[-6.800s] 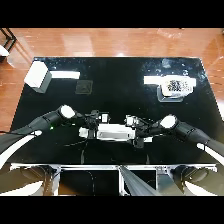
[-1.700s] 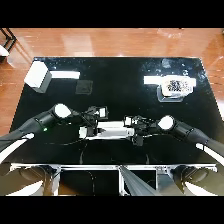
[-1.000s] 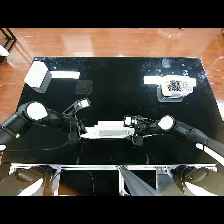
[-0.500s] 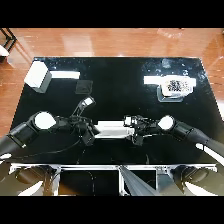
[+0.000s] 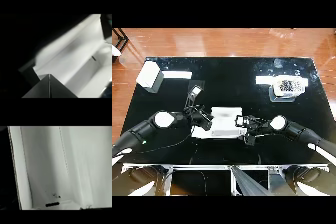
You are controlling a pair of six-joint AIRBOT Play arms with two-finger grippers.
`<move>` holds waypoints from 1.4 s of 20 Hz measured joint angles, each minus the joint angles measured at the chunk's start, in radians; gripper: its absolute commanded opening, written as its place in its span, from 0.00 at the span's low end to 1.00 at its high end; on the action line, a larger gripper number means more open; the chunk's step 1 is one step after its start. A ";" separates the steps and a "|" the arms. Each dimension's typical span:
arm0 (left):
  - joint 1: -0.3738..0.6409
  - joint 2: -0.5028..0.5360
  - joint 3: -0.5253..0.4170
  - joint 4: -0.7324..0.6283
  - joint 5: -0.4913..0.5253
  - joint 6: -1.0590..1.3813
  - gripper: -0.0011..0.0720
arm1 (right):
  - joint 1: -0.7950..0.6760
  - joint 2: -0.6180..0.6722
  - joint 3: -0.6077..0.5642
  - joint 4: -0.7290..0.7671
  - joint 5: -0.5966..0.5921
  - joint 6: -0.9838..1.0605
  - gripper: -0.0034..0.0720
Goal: Fold the box and place the chain.
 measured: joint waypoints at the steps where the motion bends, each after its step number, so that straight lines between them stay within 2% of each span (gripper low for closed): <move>1: -0.001 -0.019 0.000 -0.006 0.013 0.000 0.04 | 0.000 0.000 0.000 0.000 0.000 0.000 0.42; 8: -0.003 -0.071 0.004 -0.003 0.041 0.000 0.04 | 0.000 0.000 0.000 0.000 0.000 0.000 0.42; 12: 0.055 0.007 0.023 0.063 0.022 0.003 0.04 | 0.000 0.000 0.000 0.000 0.001 0.000 0.42; 15: 0.137 0.104 0.028 0.123 -0.087 0.003 0.05 | 0.000 0.000 0.000 0.000 0.001 0.000 0.42; 16: 0.163 0.134 0.029 0.149 -0.140 0.003 0.11 | 0.000 0.000 0.000 0.000 0.001 0.000 0.42; 17: 0.188 0.162 0.029 0.180 -0.206 0.003 0.31 | 0.000 0.000 0.000 0.000 0.001 0.000 0.42; 18: 0.208 0.185 0.026 0.205 -0.264 0.003 0.66 | 0.000 0.000 0.000 0.000 0.001 0.000 0.42; 19: 0.224 0.204 0.021 0.228 -0.321 0.003 0.88 | 0.000 0.000 0.000 0.000 0.001 0.000 0.42; 23: 0.248 0.237 -0.027 0.279 -0.447 0.129 0.88 | 0.000 0.000 0.000 0.000 0.001 0.000 0.42; 28: 0.214 0.223 -0.074 0.290 -0.466 0.478 0.88 | 0.000 0.000 0.000 0.000 0.001 0.000 0.42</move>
